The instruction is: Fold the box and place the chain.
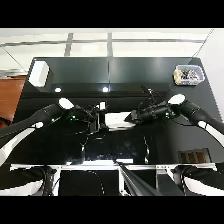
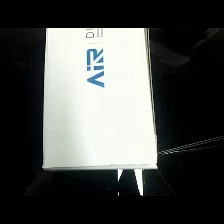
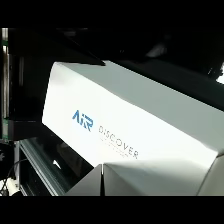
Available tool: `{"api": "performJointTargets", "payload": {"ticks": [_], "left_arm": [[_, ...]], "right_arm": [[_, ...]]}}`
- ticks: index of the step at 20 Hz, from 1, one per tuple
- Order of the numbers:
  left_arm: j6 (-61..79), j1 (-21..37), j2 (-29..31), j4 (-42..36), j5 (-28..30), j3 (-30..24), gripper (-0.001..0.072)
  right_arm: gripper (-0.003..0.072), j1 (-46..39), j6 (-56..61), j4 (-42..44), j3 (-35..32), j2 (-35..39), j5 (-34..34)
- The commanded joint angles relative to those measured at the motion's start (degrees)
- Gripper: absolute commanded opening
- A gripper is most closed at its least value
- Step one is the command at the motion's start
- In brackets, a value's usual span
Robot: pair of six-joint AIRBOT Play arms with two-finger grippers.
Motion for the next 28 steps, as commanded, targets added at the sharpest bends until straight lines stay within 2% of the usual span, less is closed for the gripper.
{"api": "performJointTargets", "payload": {"ticks": [1, 12, 15, 18, 22, 23, 25, 28], "left_arm": [[-0.1, 0.0, 0.0, 0.0, 0.0, 0.1, 0.0335], [-0.1, 0.0, 0.0, 0.0, 0.0, 0.1, 0.0335], [-0.1, 0.0, 0.0, 0.0, 0.0, 0.1, 0.0335], [-0.1, 0.0, 0.0, 0.0, 0.0, 0.1, 0.0335], [-0.3, 0.0, 0.3, -0.2, 0.0, 0.2, 0.0340], [-0.3, 0.0, 0.8, -0.2, 0.0, 0.2, 0.0432], [-1.2, 0.0, 2.7, 0.7, 0.7, 0.2, 0.0720], [-9.2, 0.0, 7.6, 13.7, 0.6, 0.3, 0.0720]], "right_arm": [[0.0014, 0.1, 0.5, -1.6, 0.0, -0.1, -1.4], [0.0014, 1.8, 0.4, -3.7, 0.0, -0.1, -4.0], [0.0014, 0.9, 0.4, -4.3, 1.7, 0.0, 0.2], [0.0014, -0.6, -0.3, -6.2, 6.8, 0.7, 7.6], [0.0014, -7.1, -0.2, -9.3, 11.9, 4.3, 15.9], [0.0014, -9.6, -0.2, -9.7, 11.9, 5.6, 17.5], [0.0014, -15.0, 0.5, -12.4, 11.9, 8.2, 21.6], [0.0014, -23.4, 1.4, -16.4, 11.9, 12.0, 25.4]]}}
